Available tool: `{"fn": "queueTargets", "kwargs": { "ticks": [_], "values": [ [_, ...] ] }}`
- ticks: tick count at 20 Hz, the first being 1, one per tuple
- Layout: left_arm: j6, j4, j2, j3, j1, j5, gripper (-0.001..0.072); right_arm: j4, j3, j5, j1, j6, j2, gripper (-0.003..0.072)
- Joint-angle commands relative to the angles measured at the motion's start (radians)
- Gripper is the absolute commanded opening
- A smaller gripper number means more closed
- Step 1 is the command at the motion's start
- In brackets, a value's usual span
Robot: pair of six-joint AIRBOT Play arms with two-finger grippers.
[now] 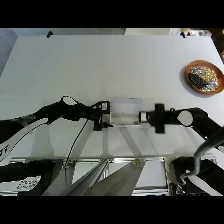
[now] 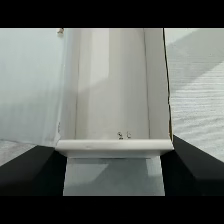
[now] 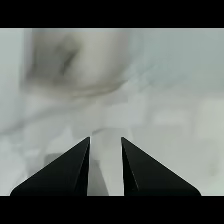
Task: Fold the box and place the chain.
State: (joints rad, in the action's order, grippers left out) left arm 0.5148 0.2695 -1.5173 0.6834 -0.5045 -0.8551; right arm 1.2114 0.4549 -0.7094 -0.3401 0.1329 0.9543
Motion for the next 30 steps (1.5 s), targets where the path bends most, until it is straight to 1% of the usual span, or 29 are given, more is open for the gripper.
{"fn": "queueTargets", "kwargs": {
  "ticks": [1, 2, 5, 6, 7, 12, 15, 16, 17, 21, 23, 24, 25, 26, 27, 30],
  "values": [
    [0.001, 0.000, 0.000, 0.000, 0.000, -0.009, 0.0207, 0.006, -0.002, -0.019, 0.001, -0.014, -0.007, 0.0198],
    [0.001, 0.000, 0.000, 0.000, 0.000, -0.012, 0.0207, -0.010, -0.002, -0.025, 0.000, -0.024, -0.007, 0.0198],
    [0.001, 0.000, 0.000, 0.000, 0.000, -0.014, 0.0207, -0.205, -0.002, -0.051, 0.000, -0.168, -0.005, 0.0191],
    [0.001, 0.000, 0.000, 0.000, 0.000, -0.017, 0.0207, -0.256, -0.002, -0.055, 0.000, -0.216, -0.003, 0.0152],
    [0.001, 0.000, 0.000, 0.000, 0.000, -0.016, 0.0207, -0.288, -0.002, -0.058, 0.000, -0.241, 0.003, 0.0152],
    [0.001, 0.000, 0.000, 0.000, 0.000, -0.017, 0.0207, -0.314, -0.002, -0.057, 0.000, -0.248, 0.050, 0.0152],
    [0.001, 0.000, 0.000, 0.000, 0.000, -0.017, 0.0207, -0.381, -0.002, -0.049, 0.000, -0.255, 0.052, 0.0152],
    [0.001, 0.000, 0.000, 0.000, 0.000, -0.017, 0.0207, -0.396, -0.002, -0.048, 0.000, -0.267, 0.053, 0.0143],
    [0.001, 0.000, 0.000, 0.000, 0.000, -0.017, 0.0207, -0.408, -0.002, -0.047, 0.000, -0.272, 0.057, 0.0100],
    [0.001, 0.000, 0.000, 0.000, 0.000, -0.016, 0.0207, -0.475, -0.002, -0.005, 0.000, -0.273, 0.106, 0.0104],
    [0.001, 0.000, 0.000, 0.000, 0.000, -0.017, 0.0207, -0.528, -0.002, -0.002, 0.000, -0.293, 0.138, 0.0135],
    [0.001, 0.000, 0.000, 0.000, 0.000, -0.017, 0.0207, -0.539, -0.002, -0.001, 0.000, -0.308, 0.145, 0.0188],
    [0.001, 0.000, 0.000, 0.000, 0.000, -0.017, 0.0207, -0.539, -0.002, -0.001, 0.000, -0.325, 0.145, 0.0267],
    [0.001, 0.000, 0.000, 0.000, 0.000, -0.016, 0.0207, -0.535, -0.002, -0.001, 0.000, -0.325, 0.145, 0.0331],
    [0.001, 0.000, 0.000, 0.000, 0.000, -0.017, 0.0207, -0.535, -0.002, -0.003, 0.001, -0.325, 0.145, 0.0370],
    [0.001, 0.000, 0.000, 0.000, 0.000, -0.017, 0.0207, -0.534, -0.002, -0.005, 0.001, -0.325, 0.145, 0.0370]
  ]
}}
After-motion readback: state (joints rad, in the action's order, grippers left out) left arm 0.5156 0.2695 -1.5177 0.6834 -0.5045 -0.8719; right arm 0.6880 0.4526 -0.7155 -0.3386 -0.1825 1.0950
